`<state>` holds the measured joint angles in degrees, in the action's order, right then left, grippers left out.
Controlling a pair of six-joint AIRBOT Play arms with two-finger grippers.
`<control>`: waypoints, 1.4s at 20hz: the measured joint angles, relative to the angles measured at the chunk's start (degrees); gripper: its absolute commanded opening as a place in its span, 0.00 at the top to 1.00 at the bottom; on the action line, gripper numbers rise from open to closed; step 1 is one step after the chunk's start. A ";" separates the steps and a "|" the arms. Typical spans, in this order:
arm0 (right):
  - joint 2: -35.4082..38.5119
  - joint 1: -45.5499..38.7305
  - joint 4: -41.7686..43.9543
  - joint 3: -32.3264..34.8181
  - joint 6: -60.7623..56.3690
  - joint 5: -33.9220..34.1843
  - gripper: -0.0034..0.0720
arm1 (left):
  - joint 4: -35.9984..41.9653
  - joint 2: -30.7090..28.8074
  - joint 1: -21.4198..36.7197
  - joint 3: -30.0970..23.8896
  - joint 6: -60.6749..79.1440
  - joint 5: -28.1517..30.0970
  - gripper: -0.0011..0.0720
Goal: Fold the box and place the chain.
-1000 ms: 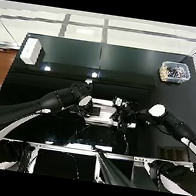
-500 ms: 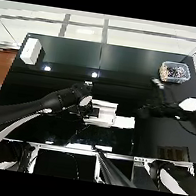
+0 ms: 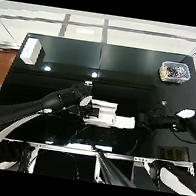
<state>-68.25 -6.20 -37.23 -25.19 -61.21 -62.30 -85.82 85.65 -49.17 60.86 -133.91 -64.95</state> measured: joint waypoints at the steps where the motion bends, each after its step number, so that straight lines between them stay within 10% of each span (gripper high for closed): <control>1: -0.96 1.95 2.75 0.22 1.99 -0.04 0.93 | -0.02 0.00 0.00 0.00 0.00 -0.02 0.95; 3: -2.25 5.18 8.46 0.09 6.64 -0.20 0.79 | 0.00 0.00 0.00 0.00 0.00 -0.07 0.95; 4: -2.64 6.27 10.56 -0.44 8.44 -0.17 0.37 | 0.00 0.00 0.00 0.00 0.00 -0.09 0.95; 5: -2.93 7.08 11.96 -1.22 9.77 -0.35 0.27 | -0.02 0.00 0.00 0.00 0.00 -0.11 0.95; 13: -3.61 11.30 13.51 -6.75 12.15 -4.28 0.34 | -0.02 0.00 0.00 0.00 0.00 -0.13 0.95; 15: -3.63 13.73 12.83 -8.33 10.80 -3.93 0.49 | -0.02 0.00 0.00 0.00 0.00 -0.13 0.95; 28: -3.72 32.06 -10.40 -17.42 -18.69 5.33 0.56 | -0.04 0.00 0.00 0.00 0.00 -0.15 0.95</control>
<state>-71.96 25.87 -47.64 -42.61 -79.90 -56.97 -85.86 85.65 -49.17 60.86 -133.91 -65.10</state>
